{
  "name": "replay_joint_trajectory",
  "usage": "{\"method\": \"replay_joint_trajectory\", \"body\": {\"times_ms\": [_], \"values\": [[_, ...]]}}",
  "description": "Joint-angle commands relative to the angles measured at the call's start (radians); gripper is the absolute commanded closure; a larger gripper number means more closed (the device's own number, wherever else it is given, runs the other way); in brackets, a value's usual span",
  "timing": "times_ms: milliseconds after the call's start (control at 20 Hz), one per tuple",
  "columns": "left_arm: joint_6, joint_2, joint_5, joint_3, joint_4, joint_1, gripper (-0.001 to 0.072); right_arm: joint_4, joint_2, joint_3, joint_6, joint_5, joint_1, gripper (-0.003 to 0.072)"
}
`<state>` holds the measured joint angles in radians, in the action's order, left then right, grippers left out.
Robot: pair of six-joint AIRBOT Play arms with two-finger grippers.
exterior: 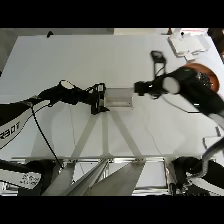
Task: Fold the box and place the chain.
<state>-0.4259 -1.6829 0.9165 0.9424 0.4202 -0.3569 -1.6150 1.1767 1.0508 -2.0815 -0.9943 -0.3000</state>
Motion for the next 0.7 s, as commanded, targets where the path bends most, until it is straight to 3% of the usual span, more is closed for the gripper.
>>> {"method": "replay_joint_trajectory", "body": {"times_ms": [0, 150, 400, 650], "values": [[0.001, 0.000, 0.000, 0.001, 0.000, 0.000, 0.0537, -0.109, -0.143, 0.000, 0.071, -0.134, 0.127, 0.0273], [0.001, 0.000, 0.000, 0.001, 0.000, 0.000, 0.0537, -0.185, -0.164, 0.000, 0.204, -0.251, 0.290, 0.0272], [0.001, 0.000, 0.000, 0.001, 0.000, 0.000, 0.0537, -0.179, -0.159, 0.000, 0.442, -0.164, 0.567, 0.0265], [0.001, 0.000, 0.000, 0.001, 0.000, 0.000, 0.0537, -0.179, -0.060, 0.000, 0.468, -0.091, 0.732, 0.0265]]}}
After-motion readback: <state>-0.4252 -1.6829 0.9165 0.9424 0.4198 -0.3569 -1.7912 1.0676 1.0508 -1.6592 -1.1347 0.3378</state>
